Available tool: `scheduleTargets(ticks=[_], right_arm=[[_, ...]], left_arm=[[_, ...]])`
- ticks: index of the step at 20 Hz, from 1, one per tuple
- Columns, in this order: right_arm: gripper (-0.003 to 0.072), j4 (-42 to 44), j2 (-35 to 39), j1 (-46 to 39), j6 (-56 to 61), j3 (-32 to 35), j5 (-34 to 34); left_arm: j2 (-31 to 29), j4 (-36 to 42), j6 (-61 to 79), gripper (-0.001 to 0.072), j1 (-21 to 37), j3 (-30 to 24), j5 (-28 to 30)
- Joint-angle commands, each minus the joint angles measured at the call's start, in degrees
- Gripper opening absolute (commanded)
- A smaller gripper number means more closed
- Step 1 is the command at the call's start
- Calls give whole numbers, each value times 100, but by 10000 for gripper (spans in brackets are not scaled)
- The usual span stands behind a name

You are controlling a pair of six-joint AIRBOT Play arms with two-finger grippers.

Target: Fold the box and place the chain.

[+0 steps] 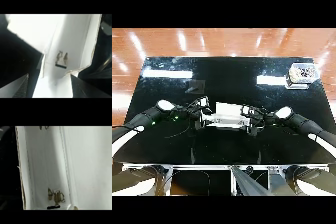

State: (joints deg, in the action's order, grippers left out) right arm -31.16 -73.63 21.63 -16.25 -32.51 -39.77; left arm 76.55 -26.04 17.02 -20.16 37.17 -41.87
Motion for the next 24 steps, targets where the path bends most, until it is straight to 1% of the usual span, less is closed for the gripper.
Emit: scheduleTargets(ticks=[1,2,3,8,9,14,17,19,22,24], right_arm=[[539,2,4,4,0,-2,0],[539,2,4,4,0,-2,0],[539,2,4,4,0,-2,0],[539,2,4,4,0,-2,0],[539,2,4,4,0,0,0],[539,0,4,4,0,-2,0],[539,2,4,4,0,0,0],[539,2,4,4,0,-2,0],[539,2,4,4,0,-2,0],[539,2,4,4,0,-2,0]], left_arm=[[85,-404,-448,587,-111,79,-26],[85,-619,-675,575,-111,79,-70],[85,-791,-876,537,-111,79,-81],[85,-887,-1001,536,-111,81,-83],[85,-887,-1001,520,-127,81,-98],[133,-911,-1003,520,-341,83,50],[133,-927,-1016,520,-345,94,55],[133,-1123,-1298,520,-339,140,72],[131,-1665,-1869,520,-197,236,52],[133,-1685,-1886,521,-81,254,61]])
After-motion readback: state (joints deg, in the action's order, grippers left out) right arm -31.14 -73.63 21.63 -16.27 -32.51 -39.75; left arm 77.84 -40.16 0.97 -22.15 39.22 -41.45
